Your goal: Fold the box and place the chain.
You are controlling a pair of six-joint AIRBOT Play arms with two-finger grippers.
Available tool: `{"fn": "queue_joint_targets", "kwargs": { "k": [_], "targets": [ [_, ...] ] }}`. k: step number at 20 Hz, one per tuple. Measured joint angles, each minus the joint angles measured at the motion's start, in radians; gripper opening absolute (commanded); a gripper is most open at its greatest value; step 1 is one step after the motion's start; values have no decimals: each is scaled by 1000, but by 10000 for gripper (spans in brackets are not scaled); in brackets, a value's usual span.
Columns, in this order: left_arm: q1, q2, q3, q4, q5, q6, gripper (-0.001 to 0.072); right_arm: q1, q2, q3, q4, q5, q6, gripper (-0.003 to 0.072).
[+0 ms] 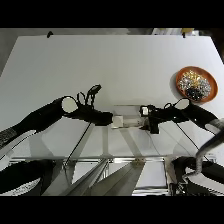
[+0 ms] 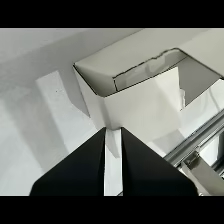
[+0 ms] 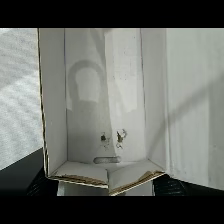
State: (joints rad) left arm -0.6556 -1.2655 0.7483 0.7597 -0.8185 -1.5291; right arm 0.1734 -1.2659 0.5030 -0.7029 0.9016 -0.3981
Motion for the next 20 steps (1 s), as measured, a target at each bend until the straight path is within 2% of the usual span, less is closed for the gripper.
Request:
{"fn": "queue_joint_targets", "kwargs": {
  "k": [3,4,5,13,20],
  "targets": [
    [-10,1,0,5,0,0,175,0,0,0,0,0,0,341],
    [-14,1,0,8,1,0,219,0,0,0,0,0,0,341],
    [-18,1,2,10,2,0,222,0,0,0,0,0,0,341],
    [-64,1,22,87,41,-108,222,0,0,0,0,0,0,341],
    [-130,-43,110,209,34,-262,222,0,0,0,0,0,0,341]
  ]
}}
